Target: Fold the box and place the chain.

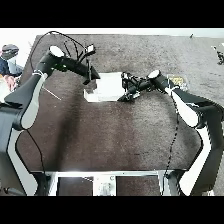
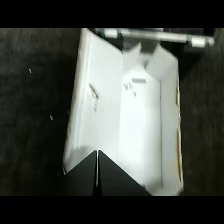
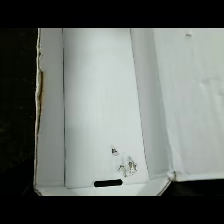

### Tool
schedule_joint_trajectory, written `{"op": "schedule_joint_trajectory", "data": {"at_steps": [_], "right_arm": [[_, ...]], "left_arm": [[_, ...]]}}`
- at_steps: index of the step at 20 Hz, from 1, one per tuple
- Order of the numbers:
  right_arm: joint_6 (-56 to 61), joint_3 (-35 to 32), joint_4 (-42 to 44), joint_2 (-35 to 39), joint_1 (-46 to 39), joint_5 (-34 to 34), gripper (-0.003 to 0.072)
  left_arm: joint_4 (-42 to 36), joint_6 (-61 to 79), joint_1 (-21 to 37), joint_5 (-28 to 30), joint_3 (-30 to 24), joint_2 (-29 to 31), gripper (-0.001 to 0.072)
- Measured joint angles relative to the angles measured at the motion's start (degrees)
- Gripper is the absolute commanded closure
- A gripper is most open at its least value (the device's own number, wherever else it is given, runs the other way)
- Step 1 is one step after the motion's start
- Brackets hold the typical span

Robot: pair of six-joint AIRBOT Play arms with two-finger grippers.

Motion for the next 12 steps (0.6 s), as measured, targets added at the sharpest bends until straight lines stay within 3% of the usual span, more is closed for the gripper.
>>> {"op": "schedule_joint_trajectory", "data": {"at_steps": [2,3,4,5,12], "right_arm": [[0.0,0.0,0.0,0.0,0.0,0.0,0.0073],[0.0,0.0,0.0,0.0,0.0,0.0,0.0074],[0.0,0.0,0.0,0.0,0.0,0.0,0.0073],[0.0,0.0,0.0,0.0,0.0,0.0,0.0074],[0.0,0.0,0.0,0.0,0.0,0.0,0.0073]], "left_arm": [[4.0,-1.0,0.0,-3.0,-0.9,0.4,0.0692],[5.4,-1.3,-0.1,-4.2,-1.8,0.5,0.0393],[6.4,-1.2,-0.3,-4.7,-2.9,0.6,0.0141],[7.5,-0.7,-0.4,-4.9,-4.1,0.6,0.0108],[10.5,2.3,-1.7,-0.9,-9.6,0.8,0.0108]]}}
